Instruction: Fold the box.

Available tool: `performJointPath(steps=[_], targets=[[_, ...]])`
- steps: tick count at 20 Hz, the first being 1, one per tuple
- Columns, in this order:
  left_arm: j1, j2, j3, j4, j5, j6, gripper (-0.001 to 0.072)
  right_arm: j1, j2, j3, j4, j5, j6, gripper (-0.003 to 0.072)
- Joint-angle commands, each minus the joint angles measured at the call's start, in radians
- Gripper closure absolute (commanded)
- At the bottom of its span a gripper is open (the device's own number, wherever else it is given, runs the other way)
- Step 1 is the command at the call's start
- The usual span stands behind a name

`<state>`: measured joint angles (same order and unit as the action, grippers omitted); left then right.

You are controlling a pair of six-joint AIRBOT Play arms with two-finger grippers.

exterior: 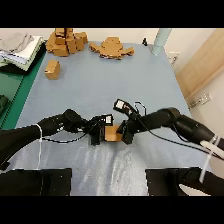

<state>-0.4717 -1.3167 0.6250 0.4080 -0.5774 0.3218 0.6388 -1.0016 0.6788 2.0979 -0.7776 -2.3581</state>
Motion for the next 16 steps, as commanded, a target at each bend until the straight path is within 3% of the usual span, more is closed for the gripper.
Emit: performJointPath(steps=[1, 7, 8, 10, 11, 13, 14, 16], targets=[[-0.001, 0.0, 0.0, 0.0, 0.0, 0.0, 0.0285, 0.086, 0.109, -0.092, -0.114, 0.152, -0.01, 0.0685], [-0.001, 0.0, 0.0, 0.0, 0.0, 0.0, 0.0285, 0.216, 0.124, -0.118, -0.299, 0.203, -0.04, 0.0682], [-0.001, 0.0, 0.0, 0.0, 0.0, 0.0, 0.0285, 0.229, 0.119, -0.118, -0.342, 0.202, -0.058, 0.0653], [-0.001, 0.0, 0.0, 0.0, 0.0, 0.0, 0.0286, 0.246, 0.116, -0.117, -0.379, 0.203, -0.063, 0.0332], [-0.001, 0.0, 0.001, 0.0, 0.0, 0.0, 0.0286, 0.247, 0.116, -0.117, -0.378, 0.203, -0.069, 0.0288], [-0.001, 0.0, 0.0, 0.0, 0.0, 0.0, 0.0285, 0.246, 0.116, -0.117, -0.383, 0.203, -0.103, 0.0286], [-0.001, 0.0, 0.0, 0.0, 0.0, 0.0, 0.0286, 0.246, 0.115, -0.117, -0.386, 0.209, -0.119, 0.0217], [-0.001, 0.0, 0.0, 0.0, 0.0, 0.0, 0.0285, 0.246, 0.102, -0.117, -0.416, 0.246, -0.123, 0.0192]])
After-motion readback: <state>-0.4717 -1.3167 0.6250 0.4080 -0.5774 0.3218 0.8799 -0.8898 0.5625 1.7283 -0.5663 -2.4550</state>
